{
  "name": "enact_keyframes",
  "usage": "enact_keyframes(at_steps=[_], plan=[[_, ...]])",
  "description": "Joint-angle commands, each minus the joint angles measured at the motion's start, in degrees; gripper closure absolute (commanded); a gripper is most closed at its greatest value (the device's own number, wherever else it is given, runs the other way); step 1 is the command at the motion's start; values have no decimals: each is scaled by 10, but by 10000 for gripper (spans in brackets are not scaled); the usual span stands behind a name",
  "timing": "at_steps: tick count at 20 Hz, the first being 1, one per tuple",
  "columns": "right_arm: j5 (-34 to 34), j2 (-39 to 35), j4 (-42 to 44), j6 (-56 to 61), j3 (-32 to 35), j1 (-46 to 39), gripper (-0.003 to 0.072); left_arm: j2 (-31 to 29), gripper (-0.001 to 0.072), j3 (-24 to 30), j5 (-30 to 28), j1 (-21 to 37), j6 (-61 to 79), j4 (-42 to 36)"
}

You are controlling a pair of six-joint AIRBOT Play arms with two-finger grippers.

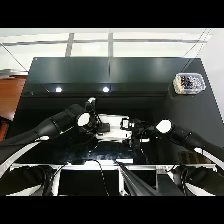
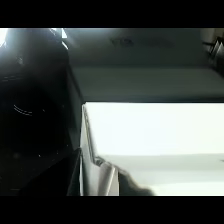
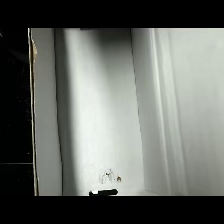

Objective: Fold the box and place the chain.

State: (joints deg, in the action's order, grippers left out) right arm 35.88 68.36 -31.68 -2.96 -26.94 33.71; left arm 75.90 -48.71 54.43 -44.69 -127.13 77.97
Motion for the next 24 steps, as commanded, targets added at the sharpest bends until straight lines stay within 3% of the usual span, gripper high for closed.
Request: enact_keyframes(at_steps=[1,10,18,24], plan=[[0,0,0,0,0,0,394,2,434,-1,-1,-6,-24,17],[0,0,0,0,0,0,394,6,436,-4,3,-12,-69,43],[0,0,0,0,0,0,394,44,436,-46,67,-20,-48,56],[0,0,0,0,0,0,394,47,436,-46,59,-20,-49,56]])
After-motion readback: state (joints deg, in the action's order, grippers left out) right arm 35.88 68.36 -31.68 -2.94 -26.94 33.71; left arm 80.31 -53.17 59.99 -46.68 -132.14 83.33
